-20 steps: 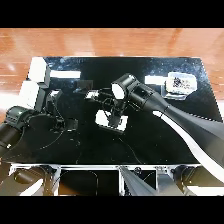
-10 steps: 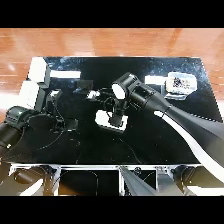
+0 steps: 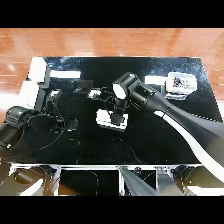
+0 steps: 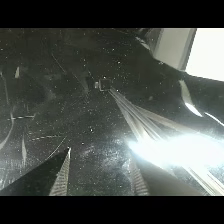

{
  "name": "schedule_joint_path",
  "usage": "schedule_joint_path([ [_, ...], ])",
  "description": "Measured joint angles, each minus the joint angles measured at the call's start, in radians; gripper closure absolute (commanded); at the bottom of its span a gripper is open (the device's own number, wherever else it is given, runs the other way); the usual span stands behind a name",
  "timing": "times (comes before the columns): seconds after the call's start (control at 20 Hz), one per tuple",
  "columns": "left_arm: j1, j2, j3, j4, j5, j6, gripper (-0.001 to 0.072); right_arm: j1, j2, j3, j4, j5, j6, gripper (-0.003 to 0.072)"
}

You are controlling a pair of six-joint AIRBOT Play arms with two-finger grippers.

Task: Fold the box and place the chain.

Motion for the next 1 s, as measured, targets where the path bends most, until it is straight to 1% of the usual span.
schedule_joint_path([
  [0.95, 0.000, 0.000, 0.000, -0.003, -0.013, 0.000, 0.0243, 0.000, -0.010, 0.000, 0.002, 0.003, 0.000, 0.0263],
  [1.0, 0.000, 0.000, 0.000, -0.003, -0.013, 0.000, 0.0243, 0.000, -0.010, 0.000, 0.002, 0.003, 0.000, 0.0318],
])
